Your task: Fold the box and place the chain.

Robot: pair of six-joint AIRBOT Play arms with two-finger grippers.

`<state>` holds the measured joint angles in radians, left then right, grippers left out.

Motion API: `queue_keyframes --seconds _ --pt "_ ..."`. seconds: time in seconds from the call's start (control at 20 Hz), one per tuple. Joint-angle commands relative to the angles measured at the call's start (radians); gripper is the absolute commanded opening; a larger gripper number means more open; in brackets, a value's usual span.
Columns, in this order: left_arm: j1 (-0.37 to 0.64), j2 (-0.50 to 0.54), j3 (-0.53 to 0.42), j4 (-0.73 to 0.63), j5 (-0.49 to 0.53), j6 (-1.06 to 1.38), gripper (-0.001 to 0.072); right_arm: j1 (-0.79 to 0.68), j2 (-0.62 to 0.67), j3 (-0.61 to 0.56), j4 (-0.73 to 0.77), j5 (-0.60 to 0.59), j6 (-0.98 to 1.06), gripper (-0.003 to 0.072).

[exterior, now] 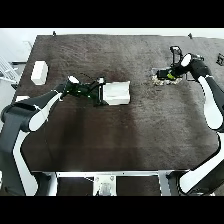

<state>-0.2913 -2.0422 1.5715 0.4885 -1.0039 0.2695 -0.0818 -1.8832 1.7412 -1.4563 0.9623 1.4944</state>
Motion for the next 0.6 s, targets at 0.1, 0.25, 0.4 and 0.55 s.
queue_keyframes --seconds 0.1,0.25,0.4,0.55 --pt "0.001 0.0 0.0 0.0 0.0 0.0 0.0527 -0.016 -0.047 0.002 0.039 -0.077 -0.015 0.0391" --pt "0.001 0.0 0.0 0.0 0.0 0.0 0.0527 -0.017 -0.058 0.002 0.089 -0.081 -0.041 0.0319" --pt "0.001 0.0 0.0 0.0 0.0 0.0 0.0527 -0.017 -0.064 0.002 0.093 -0.09 -0.04 0.0115" --pt "0.001 0.0 0.0 0.0 0.0 0.0 0.0528 -0.017 -0.064 0.029 0.093 -0.097 -0.039 0.0007"
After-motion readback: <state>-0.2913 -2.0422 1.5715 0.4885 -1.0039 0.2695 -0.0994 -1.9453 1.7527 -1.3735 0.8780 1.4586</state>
